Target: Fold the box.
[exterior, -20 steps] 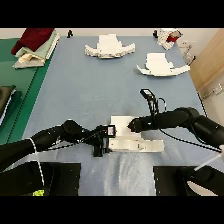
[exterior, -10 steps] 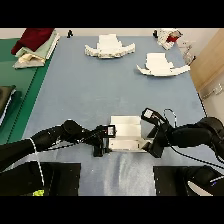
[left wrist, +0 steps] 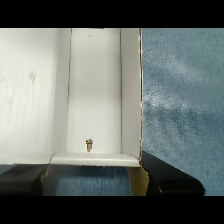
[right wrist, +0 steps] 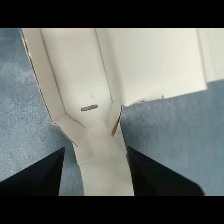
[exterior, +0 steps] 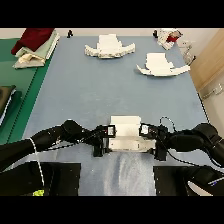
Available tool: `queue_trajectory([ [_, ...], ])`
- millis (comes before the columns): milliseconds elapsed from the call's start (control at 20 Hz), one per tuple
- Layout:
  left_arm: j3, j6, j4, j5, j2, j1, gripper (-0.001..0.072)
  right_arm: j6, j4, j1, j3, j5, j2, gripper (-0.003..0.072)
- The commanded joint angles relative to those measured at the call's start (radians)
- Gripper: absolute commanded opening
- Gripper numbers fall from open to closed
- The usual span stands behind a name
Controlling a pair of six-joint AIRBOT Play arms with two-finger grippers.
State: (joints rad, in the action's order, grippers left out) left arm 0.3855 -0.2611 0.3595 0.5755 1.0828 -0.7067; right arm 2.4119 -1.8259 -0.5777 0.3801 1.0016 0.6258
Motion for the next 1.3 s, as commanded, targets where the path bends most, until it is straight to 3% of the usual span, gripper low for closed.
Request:
queue_trajectory([
  [0, 0.001, 0.000, 0.000, 0.000, 0.000, 0.000, 0.0519, 0.084, -0.021, -0.018, -0.021, -0.082, 0.022, 0.0599],
  [200, 0.001, 0.000, 0.000, 0.000, 0.000, 0.000, 0.0519, 0.084, -0.031, -0.062, -0.021, -0.107, 0.062, 0.0546],
  [300, 0.001, 0.000, 0.000, 0.000, 0.000, 0.000, 0.0519, 0.084, -0.033, -0.082, -0.021, -0.111, 0.074, 0.0351],
  [400, 0.001, 0.000, 0.000, 0.000, 0.000, 0.000, 0.0519, 0.084, -0.034, -0.085, -0.021, -0.131, 0.073, 0.0266],
  [450, 0.001, 0.000, 0.000, 0.000, 0.000, 0.000, 0.0519, 0.084, -0.040, -0.085, -0.021, -0.139, 0.073, 0.0189],
  [650, 0.001, 0.000, 0.000, 0.000, 0.000, 0.000, 0.0519, 0.133, -0.090, -0.085, -0.021, -0.175, 0.073, 0.0084],
  [950, 0.001, 0.000, 0.000, 0.000, 0.000, 0.000, 0.0519, 0.197, -0.182, -0.085, -0.021, -0.206, 0.105, 0.0091],
  [1000, 0.001, 0.000, 0.000, 0.000, 0.000, 0.000, 0.0519, 0.214, -0.190, -0.085, -0.021, -0.214, 0.116, 0.0136],
  [1100, 0.001, 0.000, 0.000, 0.000, 0.000, 0.000, 0.0519, 0.219, -0.192, -0.085, -0.021, -0.227, 0.129, 0.0483],
  [1250, 0.001, 0.000, 0.000, 0.000, 0.000, 0.000, 0.0520, 0.219, -0.191, -0.085, -0.021, -0.227, 0.129, 0.0557],
])
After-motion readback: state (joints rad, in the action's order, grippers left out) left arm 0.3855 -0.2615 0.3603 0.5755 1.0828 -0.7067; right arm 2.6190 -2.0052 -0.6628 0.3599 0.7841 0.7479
